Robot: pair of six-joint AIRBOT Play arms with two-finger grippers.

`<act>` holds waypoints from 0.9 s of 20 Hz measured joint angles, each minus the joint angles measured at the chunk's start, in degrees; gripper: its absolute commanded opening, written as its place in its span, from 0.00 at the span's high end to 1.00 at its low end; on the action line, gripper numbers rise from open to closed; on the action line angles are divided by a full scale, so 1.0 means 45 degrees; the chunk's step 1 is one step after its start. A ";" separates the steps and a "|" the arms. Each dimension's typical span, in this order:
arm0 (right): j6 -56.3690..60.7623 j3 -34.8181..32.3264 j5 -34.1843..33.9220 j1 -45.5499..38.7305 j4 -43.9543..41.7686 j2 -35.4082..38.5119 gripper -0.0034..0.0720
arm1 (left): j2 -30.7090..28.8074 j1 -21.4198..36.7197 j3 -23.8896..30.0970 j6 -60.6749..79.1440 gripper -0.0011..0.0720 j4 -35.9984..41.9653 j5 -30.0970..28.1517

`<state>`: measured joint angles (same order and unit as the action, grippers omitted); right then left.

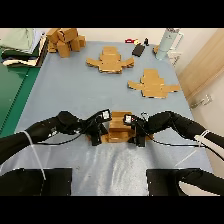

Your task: Fold the box.

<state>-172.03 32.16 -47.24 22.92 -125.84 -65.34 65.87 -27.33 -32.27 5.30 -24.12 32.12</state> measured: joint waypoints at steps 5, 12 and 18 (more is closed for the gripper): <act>-0.0019 0.0000 0.0000 0.0000 0.0010 0.0000 0.29 | -0.2390 0.1107 0.0000 -0.6737 0.96 -0.4770 0.1807; -0.0024 0.0000 0.0000 0.0000 0.0015 0.0000 0.29 | -0.3021 0.3371 0.0063 -1.6699 0.96 -0.8310 0.3910; -0.0029 0.0000 0.0000 0.0000 0.0019 0.0000 0.29 | -0.0986 0.2812 0.0146 -1.7855 0.97 -0.6348 0.4104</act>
